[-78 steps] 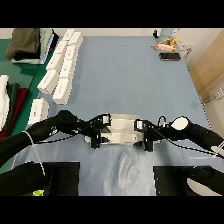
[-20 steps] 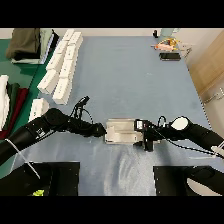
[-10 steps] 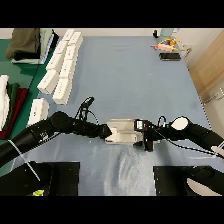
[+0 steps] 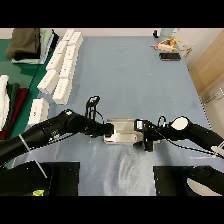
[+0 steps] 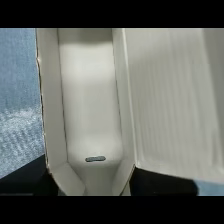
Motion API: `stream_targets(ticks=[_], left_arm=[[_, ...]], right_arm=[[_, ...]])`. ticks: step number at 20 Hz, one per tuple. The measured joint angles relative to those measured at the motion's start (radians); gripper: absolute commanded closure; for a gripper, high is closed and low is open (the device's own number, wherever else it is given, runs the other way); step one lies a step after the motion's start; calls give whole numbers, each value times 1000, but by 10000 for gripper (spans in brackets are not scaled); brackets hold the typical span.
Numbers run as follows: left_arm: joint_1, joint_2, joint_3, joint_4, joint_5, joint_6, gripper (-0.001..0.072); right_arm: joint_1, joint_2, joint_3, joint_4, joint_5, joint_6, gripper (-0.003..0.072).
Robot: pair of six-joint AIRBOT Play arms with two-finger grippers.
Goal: Fold the box.
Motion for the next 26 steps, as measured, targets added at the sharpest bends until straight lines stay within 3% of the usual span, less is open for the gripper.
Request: stream_targets(ticks=[9, 17, 18, 20, 21, 26], left_arm=[[-117, -206, 195, 253, -199, -357, 246], [-149, -342, 301, 300, -290, -425, 248], [-153, -355, 312, 302, -301, -429, 332], [-160, -373, 325, 306, -322, -433, 621], [-159, -378, 328, 307, -341, -435, 694], [-168, -389, 337, 310, -350, -445, 694]], right_arm=[[0, 0, 0, 0, 0, 0, 172], [0, 0, 0, 0, 0, 0, 172], [0, 0, 0, 0, 0, 0, 172], [0, 0, 0, 0, 0, 0, 172], [0, 0, 0, 0, 0, 0, 172], [0, 0, 0, 0, 0, 0, 172]])
